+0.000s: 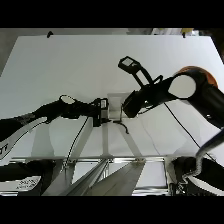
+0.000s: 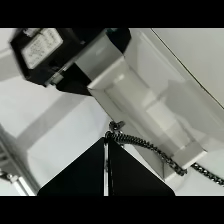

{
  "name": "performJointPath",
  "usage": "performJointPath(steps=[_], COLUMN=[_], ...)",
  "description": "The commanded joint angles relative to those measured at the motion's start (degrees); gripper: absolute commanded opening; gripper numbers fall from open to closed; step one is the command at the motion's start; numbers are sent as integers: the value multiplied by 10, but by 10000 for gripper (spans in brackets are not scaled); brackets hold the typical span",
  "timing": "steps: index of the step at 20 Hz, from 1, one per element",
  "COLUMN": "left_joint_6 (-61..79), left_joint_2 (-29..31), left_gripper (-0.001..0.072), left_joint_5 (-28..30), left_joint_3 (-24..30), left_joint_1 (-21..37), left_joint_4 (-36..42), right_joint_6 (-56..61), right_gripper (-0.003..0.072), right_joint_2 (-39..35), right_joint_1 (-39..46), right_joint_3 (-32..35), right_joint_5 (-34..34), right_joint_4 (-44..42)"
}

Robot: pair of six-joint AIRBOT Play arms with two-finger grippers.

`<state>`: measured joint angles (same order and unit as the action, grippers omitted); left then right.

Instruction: Fold the box and place the chain.

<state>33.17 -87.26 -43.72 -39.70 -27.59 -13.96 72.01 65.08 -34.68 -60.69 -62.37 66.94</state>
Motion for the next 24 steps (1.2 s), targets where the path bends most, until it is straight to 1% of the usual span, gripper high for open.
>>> performJointPath(steps=[1,4,6,7,8,9,10,12,13,14,15,16,17,18,20,22,24], left_joint_6=[0,0,0,0,0,0,0,0,0,0,0,0,0,0,0,0,0], left_joint_2=[0,0,0,0,0,0,0,0,0,0,0,0,0,0,0,0,0], left_gripper=[11,11,11,11,11,11,11,11,11,11,11,11,11,11,11,11,11], left_joint_5=[0,0,0,0,0,0,0,0,0,0,0,0,0,0,0,0,0], left_joint_3=[0,0,0,0,0,0,0,0,0,0,0,0,0,0,0,0,0], left_joint_1=[0,0,0,0,0,0,0,0,0,0,0,0,0,0,0,0,0], left_joint_4=[0,0,0,0,0,0,0,0,0,0,0,0,0,0,0,0,0], right_joint_6=[2,7,40,43,43,43,43,43,43,43,43,43,43,43,43,43,43], right_gripper=[20,20,21,39,141,227,233,226,217,169,97,78,78,78,78,78,79], right_joint_2=[37,75,91,93,91,87,80,55,39,24,11,5,4,4,4,4,4], right_joint_1=[-1,-1,-1,-1,-1,0,2,11,16,18,18,16,11,4,-17,-40,-59], right_joint_3=[38,40,40,40,39,38,38,38,38,38,38,38,40,48,75,111,149], right_joint_5=[20,37,50,50,49,46,43,40,28,6,-23,-52,-70,-70,-42,-8,41], right_joint_4=[8,7,7,7,7,8,8,7,8,8,10,14,16,16,17,25,31])
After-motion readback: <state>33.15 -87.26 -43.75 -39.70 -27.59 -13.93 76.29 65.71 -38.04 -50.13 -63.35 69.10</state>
